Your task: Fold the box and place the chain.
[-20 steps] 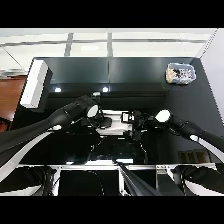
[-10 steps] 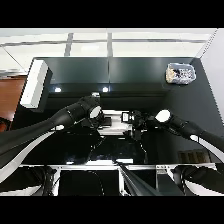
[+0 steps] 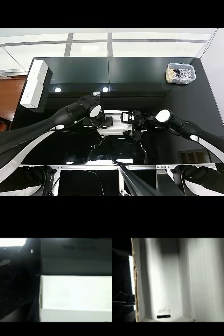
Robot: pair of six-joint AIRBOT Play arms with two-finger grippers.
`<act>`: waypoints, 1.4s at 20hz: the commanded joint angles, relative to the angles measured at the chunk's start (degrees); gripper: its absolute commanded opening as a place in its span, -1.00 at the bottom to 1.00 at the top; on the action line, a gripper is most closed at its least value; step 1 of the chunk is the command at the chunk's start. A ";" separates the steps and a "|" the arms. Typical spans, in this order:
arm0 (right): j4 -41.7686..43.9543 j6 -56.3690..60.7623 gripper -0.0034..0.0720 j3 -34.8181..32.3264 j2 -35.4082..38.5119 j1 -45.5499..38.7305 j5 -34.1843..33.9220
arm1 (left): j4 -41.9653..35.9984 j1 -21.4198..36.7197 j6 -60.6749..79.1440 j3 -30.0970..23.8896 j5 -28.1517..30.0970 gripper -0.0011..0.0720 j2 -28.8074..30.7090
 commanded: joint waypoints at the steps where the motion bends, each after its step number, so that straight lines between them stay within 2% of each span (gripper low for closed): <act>1: 0.02 0.04 -0.58 -0.02 0.00 0.04 0.04 | 0.79 0.04 0.33 0.04 -0.15 -0.70 0.00; 2: 0.02 0.04 -0.58 -0.02 -0.02 0.04 0.04 | 0.76 0.04 0.52 0.04 -0.11 -0.90 0.00; 15: 0.04 0.17 -0.57 -0.02 0.00 0.04 0.04 | 0.31 0.04 0.55 0.04 -1.38 -0.90 0.00; 16: 0.04 2.73 -0.05 0.00 0.00 0.04 0.02 | 0.33 0.04 0.57 0.04 -1.68 -0.90 0.00; 17: 0.00 6.21 0.98 0.11 0.11 0.04 0.04 | 0.31 0.07 0.55 0.04 -1.95 -0.90 0.00; 23: -12.48 15.52 0.95 0.15 8.31 0.02 5.57 | 0.33 0.04 0.55 0.07 -2.93 -0.90 0.00; 26: -12.61 15.23 0.91 0.15 8.57 0.04 5.42 | 0.33 0.07 0.55 0.07 -2.91 -0.90 0.00; 27: -12.63 14.82 0.52 0.15 8.57 0.04 5.22 | 0.33 0.07 0.55 0.07 -2.91 -0.90 0.00; 28: -12.63 14.36 0.30 0.15 8.57 0.04 4.68 | 0.33 0.04 0.55 0.07 -2.89 -0.90 0.00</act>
